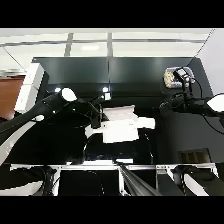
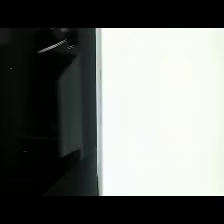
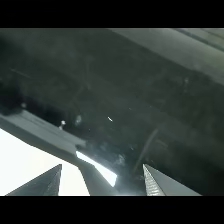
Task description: Fold the box and place the chain.
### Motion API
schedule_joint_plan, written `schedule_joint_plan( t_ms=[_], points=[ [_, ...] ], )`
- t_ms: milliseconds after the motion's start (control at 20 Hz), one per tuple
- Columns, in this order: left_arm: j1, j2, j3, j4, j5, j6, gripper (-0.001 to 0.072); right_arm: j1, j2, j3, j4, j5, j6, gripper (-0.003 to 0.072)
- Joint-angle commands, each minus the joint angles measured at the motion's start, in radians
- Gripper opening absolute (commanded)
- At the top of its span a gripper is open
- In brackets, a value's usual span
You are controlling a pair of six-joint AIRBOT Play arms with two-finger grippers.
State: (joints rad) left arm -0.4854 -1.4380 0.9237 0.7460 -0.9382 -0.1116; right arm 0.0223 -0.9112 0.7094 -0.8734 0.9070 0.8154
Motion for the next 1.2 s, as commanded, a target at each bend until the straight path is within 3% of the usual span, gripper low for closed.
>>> schedule_joint_plan(
  t_ms=[0,150,300,350,400,500,750,1150],
  points=[
    [-0.023,-0.030,-0.003,0.068,0.078,0.056,0.0031,0.017,-0.002,-0.010,0.025,-0.008,-0.038,0.0566],
    [-0.023,-0.072,-0.003,0.016,0.097,0.058,0.0031,0.049,-0.036,-0.087,0.046,-0.095,-0.042,0.0566],
    [-0.021,-0.081,-0.003,0.016,0.111,0.060,0.0032,0.114,-0.071,-0.135,0.024,-0.095,-0.109,0.0569],
    [-0.021,-0.081,-0.003,0.016,0.109,0.060,0.0032,0.142,-0.077,-0.146,0.003,-0.079,-0.170,0.0691],
    [-0.021,-0.081,-0.003,0.016,0.107,0.060,0.0032,0.169,-0.082,-0.154,-0.024,-0.068,-0.207,0.0711],
    [-0.021,-0.081,-0.003,0.016,0.101,0.060,0.0032,0.211,-0.089,-0.155,-0.079,-0.050,-0.229,0.0711],
    [-0.023,-0.081,-0.003,0.016,0.094,0.060,0.0032,0.294,-0.096,-0.167,-0.044,-0.044,-0.683,0.0709],
    [-0.023,-0.081,-0.003,0.015,0.091,0.060,0.0032,0.380,-0.161,-0.214,0.091,-0.071,-0.802,0.0708]
  ],
)
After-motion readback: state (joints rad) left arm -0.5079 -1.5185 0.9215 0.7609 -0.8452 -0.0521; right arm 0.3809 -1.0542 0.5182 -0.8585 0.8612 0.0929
